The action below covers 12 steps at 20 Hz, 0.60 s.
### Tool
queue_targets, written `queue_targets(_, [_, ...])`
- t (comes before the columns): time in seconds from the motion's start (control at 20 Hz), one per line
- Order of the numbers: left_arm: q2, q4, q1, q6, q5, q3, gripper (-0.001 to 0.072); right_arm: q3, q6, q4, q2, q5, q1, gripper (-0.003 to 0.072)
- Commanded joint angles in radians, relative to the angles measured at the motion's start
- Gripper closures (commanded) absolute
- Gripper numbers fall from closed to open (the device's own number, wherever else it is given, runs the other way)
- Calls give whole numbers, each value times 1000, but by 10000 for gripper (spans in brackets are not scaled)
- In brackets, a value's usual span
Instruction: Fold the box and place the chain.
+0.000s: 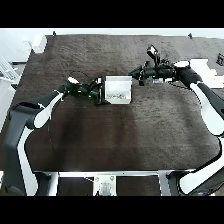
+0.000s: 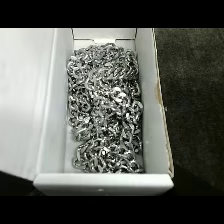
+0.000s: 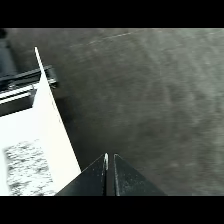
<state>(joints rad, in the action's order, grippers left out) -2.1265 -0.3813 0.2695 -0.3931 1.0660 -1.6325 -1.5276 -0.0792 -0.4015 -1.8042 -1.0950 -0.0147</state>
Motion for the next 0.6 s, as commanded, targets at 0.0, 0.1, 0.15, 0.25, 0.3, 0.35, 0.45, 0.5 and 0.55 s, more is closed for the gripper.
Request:
queue_targets(0.0, [1,0,-1,0,0,0,238,-3,25,-30,-2,-86,-5,612])
queue_targets(0.1, [1,0,-1,0,0,0,238,-6,45,-30,-1,-142,-5,610])
queue_targets(0.15, [1,0,-1,0,0,0,238,-11,56,-30,-1,-187,-5,602])
queue_targets(0.25, [1,0,-1,0,0,0,238,-26,87,-30,0,-271,-5,564])
queue_targets(0.3, [1,0,-1,0,0,0,238,-30,87,-30,0,-296,-9,512])
queue_targets(0.35, [1,0,-1,0,0,0,238,-31,87,-30,0,-302,-10,505])
queue_targets(0.45, [1,0,-1,0,0,0,238,-31,87,-30,-1,-294,-15,504])
queue_targets(0.5, [1,0,-1,0,0,0,238,-31,87,-31,-1,-289,-19,504])
queue_targets(0.55, [1,0,-1,0,0,0,238,-30,87,-31,-1,-281,-26,483])
